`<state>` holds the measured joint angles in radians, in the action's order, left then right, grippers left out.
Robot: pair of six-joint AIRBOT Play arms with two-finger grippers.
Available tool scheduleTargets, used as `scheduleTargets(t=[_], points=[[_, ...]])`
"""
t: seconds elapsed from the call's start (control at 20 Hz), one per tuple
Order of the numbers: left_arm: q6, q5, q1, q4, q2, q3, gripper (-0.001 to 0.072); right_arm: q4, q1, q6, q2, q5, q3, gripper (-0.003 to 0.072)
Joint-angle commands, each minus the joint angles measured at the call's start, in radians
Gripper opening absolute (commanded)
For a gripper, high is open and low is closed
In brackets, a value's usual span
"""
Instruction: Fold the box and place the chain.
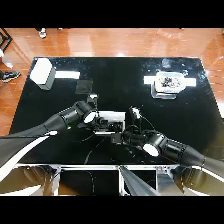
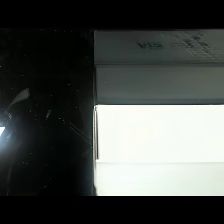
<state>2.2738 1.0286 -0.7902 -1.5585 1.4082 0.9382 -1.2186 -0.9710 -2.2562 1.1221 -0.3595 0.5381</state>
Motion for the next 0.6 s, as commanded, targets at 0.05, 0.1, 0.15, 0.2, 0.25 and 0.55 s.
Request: scheduleTargets(t=[0.05, 0.1, 0.15, 0.2, 0.25, 0.55], points=[[0.001, -0.002, -0.001, -0.001, 0.0, 0.0, 0.0027, -0.058, -0.003, -0.005, -0.015, -0.041, 0.0, 0.0218], [0.001, -0.003, -0.001, -0.001, 0.0, 0.0, 0.0027, -0.061, -0.003, -0.005, -0.016, -0.046, 0.0, 0.0218], [0.001, -0.003, -0.001, -0.001, 0.0, 0.0, 0.0027, -0.069, -0.003, -0.005, -0.016, -0.044, 0.0, 0.0218], [0.001, -0.003, -0.001, -0.001, 0.0, 0.0, 0.0027, -0.092, -0.003, -0.027, -0.016, -0.039, 0.0, 0.0218], [0.001, -0.003, -0.001, 0.0, 0.0, 0.0, 0.0027, -0.133, -0.003, -0.069, -0.016, -0.033, 0.0, 0.0218], [0.001, -0.003, -0.001, -0.001, 0.0, 0.0, 0.0027, -0.276, -0.003, -0.209, -0.016, -0.026, 0.0, 0.0218]])
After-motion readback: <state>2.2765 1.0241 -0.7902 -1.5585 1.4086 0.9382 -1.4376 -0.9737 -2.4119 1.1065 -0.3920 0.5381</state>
